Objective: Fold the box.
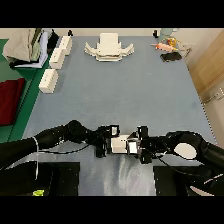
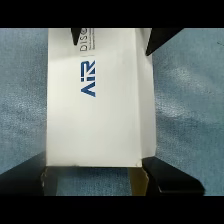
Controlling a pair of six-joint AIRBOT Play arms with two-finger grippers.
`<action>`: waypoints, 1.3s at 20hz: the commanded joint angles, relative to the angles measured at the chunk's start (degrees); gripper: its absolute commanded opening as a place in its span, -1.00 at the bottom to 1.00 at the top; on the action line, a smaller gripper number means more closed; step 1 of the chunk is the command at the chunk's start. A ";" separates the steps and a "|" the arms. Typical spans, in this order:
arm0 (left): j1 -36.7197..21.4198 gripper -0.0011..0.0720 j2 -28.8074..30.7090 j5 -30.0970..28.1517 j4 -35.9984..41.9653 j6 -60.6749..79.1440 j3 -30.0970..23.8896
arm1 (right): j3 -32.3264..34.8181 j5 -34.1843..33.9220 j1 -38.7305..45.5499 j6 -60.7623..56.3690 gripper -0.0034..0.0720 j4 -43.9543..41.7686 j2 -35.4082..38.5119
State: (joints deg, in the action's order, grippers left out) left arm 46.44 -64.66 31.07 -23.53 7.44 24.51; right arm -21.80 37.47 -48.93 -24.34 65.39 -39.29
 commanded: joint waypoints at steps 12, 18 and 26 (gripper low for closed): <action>0.00 0.21 0.00 0.00 -0.02 0.02 0.02 | -1.31 -2.19 -0.02 0.00 0.44 3.87 -0.57; 0.00 0.21 0.00 0.00 -0.02 0.02 0.02 | -1.64 -2.19 -0.02 -0.02 0.44 4.26 1.73; 0.00 0.21 0.00 0.00 -0.04 0.02 0.02 | -1.88 -3.72 0.00 -0.04 0.24 6.38 1.86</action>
